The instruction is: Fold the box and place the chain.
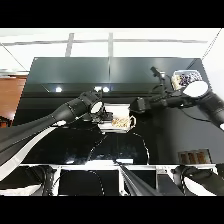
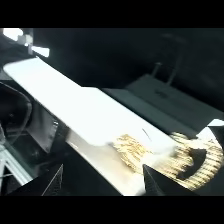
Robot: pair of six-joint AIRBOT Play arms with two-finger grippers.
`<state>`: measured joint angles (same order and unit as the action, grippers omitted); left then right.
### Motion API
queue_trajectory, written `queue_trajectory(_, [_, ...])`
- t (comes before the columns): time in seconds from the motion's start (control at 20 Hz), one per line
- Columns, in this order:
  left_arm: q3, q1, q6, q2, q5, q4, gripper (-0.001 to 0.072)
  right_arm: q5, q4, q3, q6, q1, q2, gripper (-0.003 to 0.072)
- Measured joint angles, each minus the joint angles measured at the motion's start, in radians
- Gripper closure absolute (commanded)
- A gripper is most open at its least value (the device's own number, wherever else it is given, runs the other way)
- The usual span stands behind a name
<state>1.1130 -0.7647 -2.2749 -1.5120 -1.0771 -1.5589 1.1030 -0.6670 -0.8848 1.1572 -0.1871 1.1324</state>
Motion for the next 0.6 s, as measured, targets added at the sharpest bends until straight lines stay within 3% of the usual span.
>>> queue_trajectory(0.05, [0.0, 0.0, 0.0, 0.0, 0.0, 0.0, 0.0682, 0.027, -0.04, 0.005, -0.01, 0.035, -0.011, 0.0122])
queue_trajectory(0.1, [0.0, 0.0, 0.0, 0.0, 0.0, 0.0, 0.0682, 0.04, -0.083, 0.019, -0.022, 0.06, -0.02, -0.0029])
queue_trajectory(0.2, [0.0, 0.0, 0.0, 0.0, 0.0, 0.0, 0.0682, 0.039, -0.154, 0.077, -0.069, 0.09, -0.032, -0.0029])
queue_trajectory(0.35, [0.0, 0.0, 0.0, 0.0, 0.0, 0.0, 0.0682, -0.063, -0.185, 0.2, -0.224, 0.069, -0.039, -0.0028])
queue_trajectory(0.6, [0.0, 0.0, 0.0, 0.0, 0.0, 0.0, 0.0682, -0.291, -0.192, 0.337, -0.71, -0.091, -0.041, -0.002])
